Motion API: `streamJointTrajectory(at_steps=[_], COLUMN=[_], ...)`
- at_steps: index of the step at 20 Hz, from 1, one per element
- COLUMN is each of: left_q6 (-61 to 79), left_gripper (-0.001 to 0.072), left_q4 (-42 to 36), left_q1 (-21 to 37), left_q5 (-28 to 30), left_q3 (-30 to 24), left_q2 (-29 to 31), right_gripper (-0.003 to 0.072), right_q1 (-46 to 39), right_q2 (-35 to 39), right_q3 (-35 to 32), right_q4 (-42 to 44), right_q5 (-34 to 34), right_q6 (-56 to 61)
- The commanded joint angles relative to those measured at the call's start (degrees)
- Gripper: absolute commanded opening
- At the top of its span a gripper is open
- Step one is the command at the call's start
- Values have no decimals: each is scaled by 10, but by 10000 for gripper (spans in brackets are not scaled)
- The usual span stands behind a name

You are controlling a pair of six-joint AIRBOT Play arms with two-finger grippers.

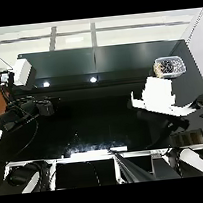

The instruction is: Fold the box and place the chain.

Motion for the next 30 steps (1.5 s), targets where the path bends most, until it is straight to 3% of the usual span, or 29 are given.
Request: streamJointTrajectory(at_steps=[1,4,7,8,9,11,12,18,24,27,30], left_q6=[0,0,0,0,0,0,0,0,3,3,3], left_gripper=[694,693,693,693,694,694,693,693,693,692,692], left_q4=[0,-2,-14,-14,-15,-16,-16,-16,-27,-46,-82], left_q1=[0,0,0,0,0,0,0,0,0,0,0], left_q5=[-2,-2,-2,-2,-2,-2,-2,-2,-21,-67,-88], left_q3=[0,0,0,0,0,0,0,0,0,0,0], left_q2=[0,0,0,0,0,0,0,0,0,-1,-8], right_gripper=[654,652,535,359,254,52,25,23,23,24,24], right_q1=[-19,-17,-8,-4,-3,-3,-3,84,225,324,419], right_q2=[-75,-115,-126,-126,-126,-126,-126,-122,-77,-16,86], right_q3=[27,53,60,60,60,60,60,60,59,58,10], right_q4=[90,103,96,94,90,78,66,70,223,227,227], right_q5=[17,26,35,35,37,46,52,112,101,52,-65], right_q6=[-113,-125,-130,-136,-136,-136,-136,-135,-124,-125,-112])
